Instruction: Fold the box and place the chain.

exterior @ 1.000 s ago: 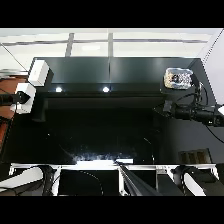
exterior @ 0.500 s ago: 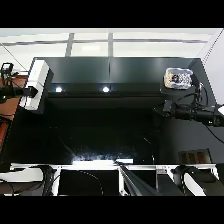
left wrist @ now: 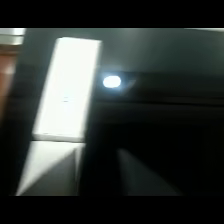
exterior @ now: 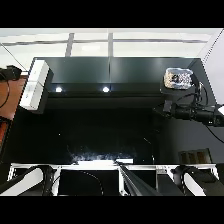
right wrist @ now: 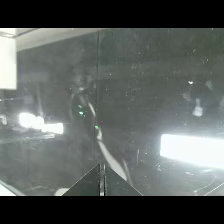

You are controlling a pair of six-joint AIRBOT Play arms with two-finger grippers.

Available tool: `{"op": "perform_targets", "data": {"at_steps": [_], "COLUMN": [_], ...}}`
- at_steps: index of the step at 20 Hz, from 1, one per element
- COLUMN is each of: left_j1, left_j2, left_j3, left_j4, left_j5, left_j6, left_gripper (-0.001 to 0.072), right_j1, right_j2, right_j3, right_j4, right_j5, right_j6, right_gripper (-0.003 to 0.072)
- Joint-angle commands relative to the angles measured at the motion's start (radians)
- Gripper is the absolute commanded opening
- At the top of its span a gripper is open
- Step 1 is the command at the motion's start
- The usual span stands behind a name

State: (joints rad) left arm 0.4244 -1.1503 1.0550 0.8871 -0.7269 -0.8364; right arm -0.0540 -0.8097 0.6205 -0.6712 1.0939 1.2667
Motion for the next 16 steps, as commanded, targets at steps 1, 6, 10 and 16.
{"op": "perform_targets", "data": {"at_steps": [1, 6, 10, 16], "left_j1": [-0.099, -0.526, -0.592, -0.537], "left_j2": [0.111, 0.209, 0.332, 0.534], "left_j3": [-0.011, -0.217, -0.328, -0.509], "left_j4": [-0.136, -0.135, 0.011, 0.134], "left_j5": [-0.348, -0.266, -0.206, -0.017], "left_j6": [-0.087, -0.148, -0.319, -0.505], "left_gripper": [0.0024, 0.0023, 0.0023, 0.0025], "right_j1": [0.000, 0.000, 0.000, 0.000], "right_j2": [0.001, 0.042, 0.286, 0.454], "right_j3": [0.000, 0.000, -0.003, -0.044], "right_j4": [-0.118, -0.360, -0.647, -0.784], "right_j5": [0.019, -0.013, 0.045, -0.050], "right_j6": [-0.108, -0.015, 0.162, 0.210], "right_gripper": [0.0043, 0.0043, 0.0043, 0.0041]}}
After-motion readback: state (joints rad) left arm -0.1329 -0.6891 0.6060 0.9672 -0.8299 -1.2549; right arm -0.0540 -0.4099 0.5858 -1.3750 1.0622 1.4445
